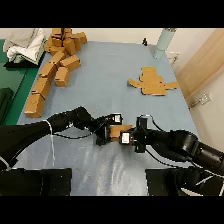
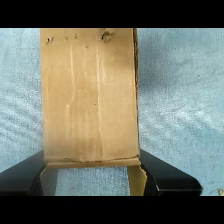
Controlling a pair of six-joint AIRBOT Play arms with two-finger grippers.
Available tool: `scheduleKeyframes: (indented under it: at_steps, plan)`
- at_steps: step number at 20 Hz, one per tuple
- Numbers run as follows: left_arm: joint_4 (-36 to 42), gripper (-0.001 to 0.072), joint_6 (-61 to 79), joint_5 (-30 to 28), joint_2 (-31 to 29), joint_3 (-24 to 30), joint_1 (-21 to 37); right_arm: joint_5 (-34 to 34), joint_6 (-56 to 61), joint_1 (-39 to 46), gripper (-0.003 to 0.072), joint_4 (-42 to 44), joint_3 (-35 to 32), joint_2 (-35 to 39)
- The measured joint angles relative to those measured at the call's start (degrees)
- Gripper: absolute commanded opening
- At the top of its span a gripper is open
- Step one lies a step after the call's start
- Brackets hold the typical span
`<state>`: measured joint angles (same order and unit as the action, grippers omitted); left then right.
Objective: Fold the box.
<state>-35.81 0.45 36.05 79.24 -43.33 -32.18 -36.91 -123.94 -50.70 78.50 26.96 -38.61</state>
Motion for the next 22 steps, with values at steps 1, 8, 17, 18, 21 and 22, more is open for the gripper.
scheduleKeyframes:
  at_steps: [1,8,17,18,21,22]
  plan:
    - [0.0,0.0396,0.0,0.0,0.0,0.0,0.0,-0.4,2.1,0.0,0.0008,-1.1,0.0,0.8]
    - [0.0,0.0396,0.0,0.0,0.0,0.0,0.0,-2.2,11.9,0.0,0.0007,-3.0,0.0,1.6]
    - [0.0,0.0396,0.1,0.0,0.0,0.0,0.0,-5.2,13.9,0.0,0.0007,-3.1,-1.1,1.0]
    - [0.0,0.0396,0.1,0.0,0.0,0.0,0.0,-5.3,13.9,0.0,0.0008,-3.1,-1.3,0.9]
    - [0.0,0.0396,0.1,0.0,0.0,0.0,0.0,-4.5,14.0,0.0,0.0008,-3.1,-1.8,0.2]
    - [0.0,0.0396,0.1,0.0,0.0,0.0,0.0,-4.1,14.0,0.0,0.0007,-3.1,-1.8,-0.1]
